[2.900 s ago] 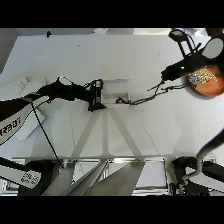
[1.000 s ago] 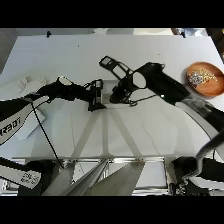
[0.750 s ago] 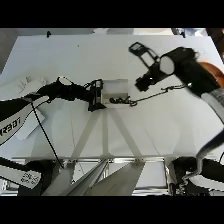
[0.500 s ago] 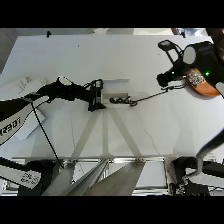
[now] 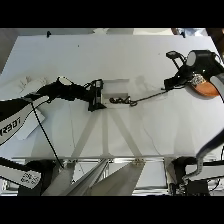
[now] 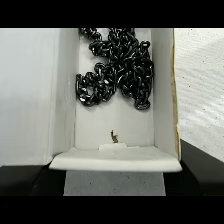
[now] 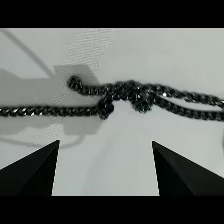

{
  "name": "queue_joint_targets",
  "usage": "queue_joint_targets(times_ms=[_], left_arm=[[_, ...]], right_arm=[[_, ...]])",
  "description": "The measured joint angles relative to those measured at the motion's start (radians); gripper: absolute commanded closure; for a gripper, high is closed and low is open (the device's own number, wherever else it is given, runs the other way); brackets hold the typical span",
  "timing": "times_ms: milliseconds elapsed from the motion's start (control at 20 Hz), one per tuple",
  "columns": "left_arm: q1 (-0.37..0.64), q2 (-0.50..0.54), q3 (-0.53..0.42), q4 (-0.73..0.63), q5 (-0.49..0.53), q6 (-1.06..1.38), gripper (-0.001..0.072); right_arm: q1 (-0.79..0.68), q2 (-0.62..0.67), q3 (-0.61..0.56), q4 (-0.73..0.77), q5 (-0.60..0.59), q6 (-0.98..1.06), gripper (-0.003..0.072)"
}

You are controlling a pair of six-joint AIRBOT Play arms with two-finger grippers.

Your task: Fold the box and place the chain.

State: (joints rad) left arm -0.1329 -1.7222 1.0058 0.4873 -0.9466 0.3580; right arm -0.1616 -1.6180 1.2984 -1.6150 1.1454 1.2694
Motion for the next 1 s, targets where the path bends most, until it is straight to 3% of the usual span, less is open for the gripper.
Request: queue_joint_targets(times_ms=[150, 250, 300, 400, 450, 750, 1000], left_arm=[[0.000, 0.000, 0.000, 0.000, 0.000, 0.000, 0.0494], [0.000, 0.000, 0.000, 0.000, 0.000, 0.000, 0.0494], [0.000, 0.000, 0.000, 0.000, 0.000, 0.000, 0.0494], [0.000, 0.000, 0.000, 0.000, 0.000, 0.000, 0.0494], [0.000, 0.000, 0.000, 0.000, 0.000, 0.000, 0.0494], [0.000, 0.000, 0.000, 0.000, 0.000, 0.000, 0.0494], [0.000, 0.000, 0.000, 0.000, 0.000, 0.000, 0.0494]], right_arm=[[-0.006, -0.059, 0.000, 0.008, -0.052, -0.006, 0.0047], [-0.007, -0.086, 0.001, 0.008, -0.089, -0.010, 0.0185], [-0.008, -0.095, 0.002, 0.007, -0.093, -0.010, 0.0269], [-0.010, -0.111, 0.002, -0.005, -0.101, -0.010, 0.0624], [-0.010, -0.115, 0.002, -0.012, -0.108, -0.011, 0.0667], [-0.009, -0.097, -0.002, 0.027, -0.089, -0.020, 0.0669], [-0.007, 0.039, -0.003, 0.089, -0.040, -0.045, 0.0670]])
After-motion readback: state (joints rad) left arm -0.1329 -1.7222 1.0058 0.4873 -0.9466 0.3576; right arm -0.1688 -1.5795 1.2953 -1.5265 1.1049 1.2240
